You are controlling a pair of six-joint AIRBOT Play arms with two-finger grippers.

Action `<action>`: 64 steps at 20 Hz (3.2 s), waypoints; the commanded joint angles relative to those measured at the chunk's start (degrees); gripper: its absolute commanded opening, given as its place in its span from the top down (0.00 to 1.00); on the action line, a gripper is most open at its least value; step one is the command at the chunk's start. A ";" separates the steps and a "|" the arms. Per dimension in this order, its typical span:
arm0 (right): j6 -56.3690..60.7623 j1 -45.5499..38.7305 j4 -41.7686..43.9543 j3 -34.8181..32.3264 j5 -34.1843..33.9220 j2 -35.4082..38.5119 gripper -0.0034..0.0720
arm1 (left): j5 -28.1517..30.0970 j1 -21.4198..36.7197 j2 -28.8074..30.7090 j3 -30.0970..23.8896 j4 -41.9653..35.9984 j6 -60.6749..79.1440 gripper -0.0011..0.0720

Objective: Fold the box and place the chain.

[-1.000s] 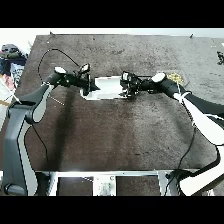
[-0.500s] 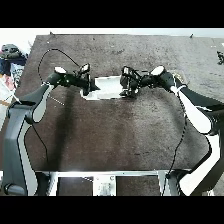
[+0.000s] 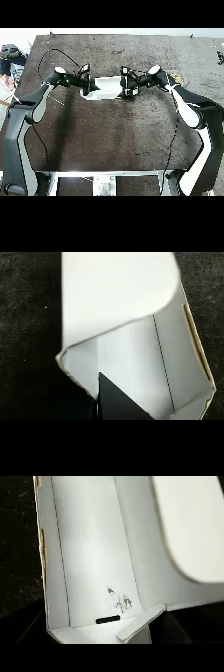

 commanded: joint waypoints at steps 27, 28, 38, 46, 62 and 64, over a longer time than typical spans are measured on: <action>-0.87 0.28 1.70 2.58 1.33 -4.39 0.33 | 0.07 -0.02 -0.02 -0.02 -0.02 0.00 0.97; -0.87 0.28 1.70 2.58 1.33 -4.39 0.33 | 0.07 -0.02 -0.02 -0.02 -0.02 0.00 0.97; -0.81 0.28 4.09 2.56 2.08 -4.39 0.05 | 0.07 -0.02 -0.02 -0.02 -0.02 0.00 0.97; -0.87 0.28 3.39 2.56 2.16 -4.44 0.17 | 0.07 -0.02 -0.02 -0.02 -0.02 0.00 0.97; -1.05 0.28 3.43 2.56 1.31 -5.01 0.28 | 0.07 -0.02 -0.02 -0.02 -0.04 0.00 0.97; -1.05 0.28 3.43 2.56 1.31 -5.01 0.28 | 0.07 -0.02 -0.02 -0.02 -0.04 0.00 0.97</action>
